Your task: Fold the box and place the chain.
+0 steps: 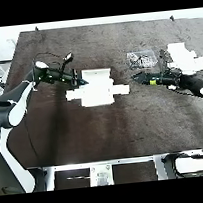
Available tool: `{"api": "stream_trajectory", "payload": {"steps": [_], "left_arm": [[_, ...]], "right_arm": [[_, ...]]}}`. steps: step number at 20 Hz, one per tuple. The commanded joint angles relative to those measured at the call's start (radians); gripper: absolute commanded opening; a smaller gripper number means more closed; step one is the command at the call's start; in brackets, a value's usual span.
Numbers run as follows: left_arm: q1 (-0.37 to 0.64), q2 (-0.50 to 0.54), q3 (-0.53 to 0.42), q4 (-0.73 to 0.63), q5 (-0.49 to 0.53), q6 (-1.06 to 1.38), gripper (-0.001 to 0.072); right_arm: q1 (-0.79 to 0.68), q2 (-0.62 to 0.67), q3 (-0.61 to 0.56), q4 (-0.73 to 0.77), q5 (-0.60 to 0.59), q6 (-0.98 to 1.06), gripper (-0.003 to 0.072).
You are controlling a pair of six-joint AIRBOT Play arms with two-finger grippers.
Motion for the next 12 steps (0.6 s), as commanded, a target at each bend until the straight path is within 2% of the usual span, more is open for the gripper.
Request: {"api": "stream_trajectory", "payload": {"steps": [1,10,11,12], "left_arm": [[0.0,-0.007,-0.051,-0.046,0.066,0.169,0.0015],[0.0,-0.062,-0.051,-0.046,0.083,0.218,0.0016],[0.0,-0.064,-0.051,-0.047,0.083,0.22,0.0016],[0.0,-0.064,-0.051,-0.045,0.082,0.219,0.0016]], "right_arm": [[-0.002,0.001,0.0,0.003,0.013,-0.027,0.045],[0.002,0.0,-0.031,0.003,0.013,-0.119,0.0452],[0.008,-0.001,-0.034,0.003,0.011,-0.138,0.0481],[0.015,-0.003,-0.034,0.003,0.011,-0.165,0.0561]]}}
